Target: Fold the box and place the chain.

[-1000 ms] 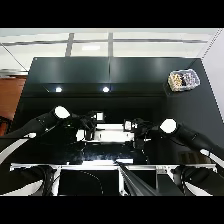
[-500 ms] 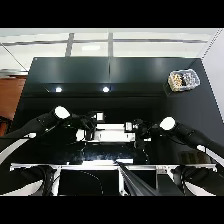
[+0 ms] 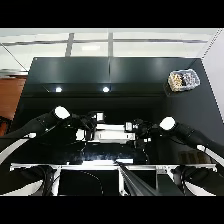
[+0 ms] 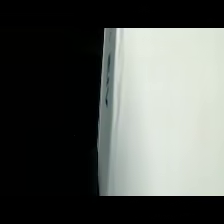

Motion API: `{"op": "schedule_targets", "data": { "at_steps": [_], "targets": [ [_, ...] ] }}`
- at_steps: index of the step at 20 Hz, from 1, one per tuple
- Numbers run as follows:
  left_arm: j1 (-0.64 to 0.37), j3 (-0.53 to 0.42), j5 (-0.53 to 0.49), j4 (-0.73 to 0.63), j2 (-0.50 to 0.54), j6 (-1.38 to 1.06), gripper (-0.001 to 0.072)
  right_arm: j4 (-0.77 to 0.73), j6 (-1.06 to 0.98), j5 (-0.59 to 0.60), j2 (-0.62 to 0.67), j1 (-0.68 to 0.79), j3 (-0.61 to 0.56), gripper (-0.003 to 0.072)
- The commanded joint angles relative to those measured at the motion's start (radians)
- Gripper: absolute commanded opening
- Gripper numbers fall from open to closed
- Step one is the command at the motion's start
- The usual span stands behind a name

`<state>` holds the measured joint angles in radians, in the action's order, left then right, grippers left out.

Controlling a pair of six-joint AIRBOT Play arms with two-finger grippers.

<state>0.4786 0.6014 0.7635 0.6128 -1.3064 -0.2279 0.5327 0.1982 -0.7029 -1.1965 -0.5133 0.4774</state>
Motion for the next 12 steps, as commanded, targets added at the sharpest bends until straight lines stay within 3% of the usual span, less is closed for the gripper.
{"op": "schedule_targets", "data": {
  "at_steps": [1, 2, 3, 4, 6, 8, 10, 12],
  "targets": [
    [0.0, -0.001, 0.003, 0.001, 0.002, 0.02, 0.0039, 0.0, 0.0, 0.0, -0.001, 0.0, 0.0, 0.0262],
    [0.0, 0.002, 0.004, 0.003, 0.003, 0.043, 0.0108, 0.0, 0.0, 0.0, -0.001, 0.0, 0.0, 0.0262],
    [0.0, 0.006, 0.004, 0.009, 0.006, 0.064, 0.0246, 0.0, 0.0, 0.0, -0.001, 0.0, 0.0, 0.0262],
    [-0.001, 0.009, 0.003, 0.014, 0.015, 0.084, 0.0332, 0.0, 0.0, 0.0, -0.001, 0.0, 0.0, 0.0262],
    [-0.011, 0.011, 0.003, 0.039, 0.054, 0.118, 0.045, 0.0, 0.0, 0.0, -0.001, 0.0, 0.0, 0.0262],
    [-0.043, 0.011, 0.009, 0.097, 0.123, 0.212, 0.0454, 0.0, 0.0, 0.001, -0.001, 0.0, 0.0, 0.0262],
    [-0.093, 0.011, 0.056, 0.179, 0.213, 0.336, 0.0556, 0.0, 0.0, 0.0, -0.001, 0.0, 0.0, 0.0262],
    [-0.153, 0.011, 0.139, 0.215, 0.309, 0.478, 0.0555, 0.0, 0.0, 0.001, -0.001, 0.0, 0.0, 0.0262]
  ]
}}
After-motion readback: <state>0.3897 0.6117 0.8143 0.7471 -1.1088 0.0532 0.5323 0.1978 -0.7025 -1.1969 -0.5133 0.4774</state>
